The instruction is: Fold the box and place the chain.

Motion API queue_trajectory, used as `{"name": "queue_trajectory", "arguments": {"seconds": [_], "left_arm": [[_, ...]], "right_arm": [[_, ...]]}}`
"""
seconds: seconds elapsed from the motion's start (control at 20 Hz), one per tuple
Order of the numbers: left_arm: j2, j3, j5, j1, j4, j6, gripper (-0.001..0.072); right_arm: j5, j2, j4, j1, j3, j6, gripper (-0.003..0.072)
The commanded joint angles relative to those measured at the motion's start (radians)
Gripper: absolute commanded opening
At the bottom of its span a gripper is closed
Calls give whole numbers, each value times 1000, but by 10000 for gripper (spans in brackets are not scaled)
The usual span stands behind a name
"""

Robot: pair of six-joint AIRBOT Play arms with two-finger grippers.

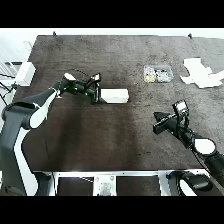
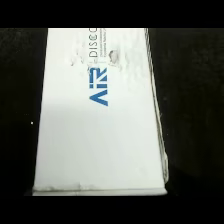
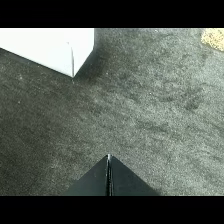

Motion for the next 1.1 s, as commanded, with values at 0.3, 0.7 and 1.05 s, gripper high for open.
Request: {"name": "queue_trajectory", "arguments": {"seconds": [0.3, 0.7, 1.05], "left_arm": [[321, -85, 419, 184, 9, -488, 14], [393, -301, 829, 436, 118, -743, 17], [354, -335, 844, 522, 140, -741, 17]], "right_arm": [[-2, 1, 0, 0, -2, -1, 9], [-2, 1, 0, 0, -2, -1, 8], [-2, 1, 0, 0, -2, -1, 9]]}}
